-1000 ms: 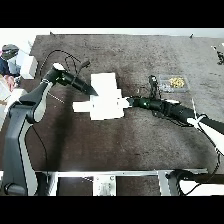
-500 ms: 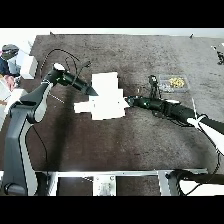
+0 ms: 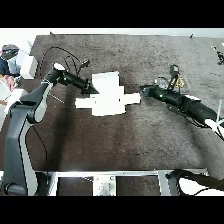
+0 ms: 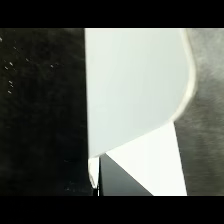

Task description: Fold the box and place the chain.

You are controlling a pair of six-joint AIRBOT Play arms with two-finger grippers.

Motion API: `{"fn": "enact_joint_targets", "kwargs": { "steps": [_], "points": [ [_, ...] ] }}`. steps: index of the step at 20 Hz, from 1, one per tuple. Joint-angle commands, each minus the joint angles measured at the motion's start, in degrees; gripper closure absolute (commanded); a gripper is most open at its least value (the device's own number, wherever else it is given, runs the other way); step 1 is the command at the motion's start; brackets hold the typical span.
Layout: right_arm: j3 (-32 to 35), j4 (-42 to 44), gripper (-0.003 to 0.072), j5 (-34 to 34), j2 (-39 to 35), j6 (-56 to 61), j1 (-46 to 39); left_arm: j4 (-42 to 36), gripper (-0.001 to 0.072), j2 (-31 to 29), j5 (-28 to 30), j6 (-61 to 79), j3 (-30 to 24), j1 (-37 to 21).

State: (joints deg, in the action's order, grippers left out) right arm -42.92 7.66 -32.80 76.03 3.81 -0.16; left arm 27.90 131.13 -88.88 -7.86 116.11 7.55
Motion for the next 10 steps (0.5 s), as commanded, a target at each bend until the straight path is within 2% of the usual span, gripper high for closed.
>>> {"fn": "enact_joint_targets", "kwargs": {
  "steps": [1, 6, 10],
  "points": [
    [0.0, -2.0, 0.0402, -1.5, -1.0, -0.2, -3.1, 0.0, 0.0699, -0.1, 2.4, 7.0, 0.3, 0.0],
    [0.0, -4.0, 0.0402, -1.4, -1.0, -0.2, -3.0, 1.3, 0.0701, -3.1, 7.0, 6.4, 0.3, 0.0],
    [0.0, -4.1, 0.0402, -1.3, -0.6, -0.2, -3.0, 10.8, 0.0701, -4.4, 7.8, 6.4, 0.3, 1.8]
  ]
}}
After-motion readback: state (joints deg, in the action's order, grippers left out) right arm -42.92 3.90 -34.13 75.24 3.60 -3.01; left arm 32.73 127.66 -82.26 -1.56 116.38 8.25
